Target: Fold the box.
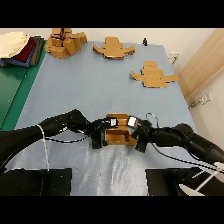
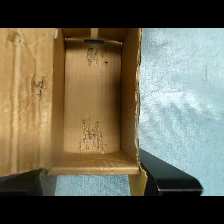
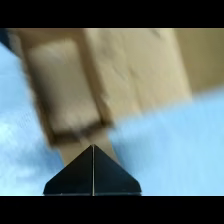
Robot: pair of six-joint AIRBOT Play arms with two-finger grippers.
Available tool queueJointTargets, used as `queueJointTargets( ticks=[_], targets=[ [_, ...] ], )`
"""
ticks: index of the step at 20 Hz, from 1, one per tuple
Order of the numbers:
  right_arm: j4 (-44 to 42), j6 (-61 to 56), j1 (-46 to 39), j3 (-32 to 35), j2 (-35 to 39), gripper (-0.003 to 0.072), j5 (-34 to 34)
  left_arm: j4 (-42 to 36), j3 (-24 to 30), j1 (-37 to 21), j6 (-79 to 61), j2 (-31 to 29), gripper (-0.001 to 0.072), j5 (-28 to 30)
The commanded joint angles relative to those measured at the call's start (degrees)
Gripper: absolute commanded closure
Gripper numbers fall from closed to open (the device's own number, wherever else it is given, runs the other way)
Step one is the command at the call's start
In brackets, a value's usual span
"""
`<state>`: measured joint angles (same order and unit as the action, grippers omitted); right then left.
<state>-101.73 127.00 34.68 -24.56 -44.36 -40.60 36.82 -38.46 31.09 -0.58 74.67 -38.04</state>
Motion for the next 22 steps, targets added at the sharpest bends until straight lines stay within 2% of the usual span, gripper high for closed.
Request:
queueJointTargets(
  ticks=[1,3,5,7,9,12,15,22],
  targets=[
    [27.2,-42.5,-0.2,-4.0,6.2,0.0681,-17.5,0.0,0.0,0.0,0.0,0.0,0.0193,0.1],
    [39.1,-59.6,-1.6,-4.0,8.8,0.0681,-24.3,0.0,0.0,0.0,0.0,0.0,0.0193,0.1],
    [38.4,-64.5,-5.7,-2.8,8.8,0.0681,-24.8,0.0,0.0,0.0,0.0,0.0,0.0193,0.1],
    [27.7,-64.0,-9.9,-0.7,6.4,0.0682,-19.1,0.0,0.0,0.0,0.0,0.0,0.0193,0.1],
    [15.5,-57.1,-10.9,0.6,2.8,0.0682,-13.1,0.0,0.0,0.0,0.0,0.0,0.0193,0.0],
    [0.8,-46.2,-10.7,0.6,-1.8,0.0681,-9.3,0.0,0.0,0.0,0.0,0.0,0.0193,0.0],
    [-5.4,-41.4,-10.7,0.6,-4.6,0.0682,-8.8,0.0,0.0,0.0,0.0,0.0,0.0193,0.0],
    [-13.4,-38.3,-10.7,0.0,-0.9,0.0681,-8.3,0.0,0.0,0.0,0.0,0.0,0.0193,0.0]
  ],
)
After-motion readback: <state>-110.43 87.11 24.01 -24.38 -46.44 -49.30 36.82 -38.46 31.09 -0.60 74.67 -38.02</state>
